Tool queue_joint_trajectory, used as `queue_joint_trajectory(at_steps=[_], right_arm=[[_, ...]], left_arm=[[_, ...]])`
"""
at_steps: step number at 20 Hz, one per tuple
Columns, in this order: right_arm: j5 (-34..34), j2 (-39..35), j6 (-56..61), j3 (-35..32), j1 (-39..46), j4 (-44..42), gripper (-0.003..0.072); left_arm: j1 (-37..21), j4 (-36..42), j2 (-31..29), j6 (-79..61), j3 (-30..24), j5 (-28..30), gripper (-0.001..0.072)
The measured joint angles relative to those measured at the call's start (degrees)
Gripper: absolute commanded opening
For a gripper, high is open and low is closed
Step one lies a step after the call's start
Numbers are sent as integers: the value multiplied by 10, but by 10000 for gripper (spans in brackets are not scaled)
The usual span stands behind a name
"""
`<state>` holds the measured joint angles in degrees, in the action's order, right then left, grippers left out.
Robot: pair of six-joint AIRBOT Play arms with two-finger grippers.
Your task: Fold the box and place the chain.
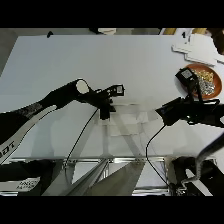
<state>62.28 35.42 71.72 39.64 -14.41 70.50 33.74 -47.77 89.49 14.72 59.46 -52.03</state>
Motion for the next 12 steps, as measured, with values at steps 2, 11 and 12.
queue_joint_trajectory(at_steps=[2, 11, 12], right_arm=[[2, 0, 0, 0, 0, -1, 362], [15, 0, 0, 0, 0, -2, 362], [15, 0, 0, 0, 0, -2, 363]], left_arm=[[0, -1, 3, -7, 0, 2, 2], [0, -2, 7, -16, 0, 1, 10], [0, -3, 7, -16, 0, 1, 10]])
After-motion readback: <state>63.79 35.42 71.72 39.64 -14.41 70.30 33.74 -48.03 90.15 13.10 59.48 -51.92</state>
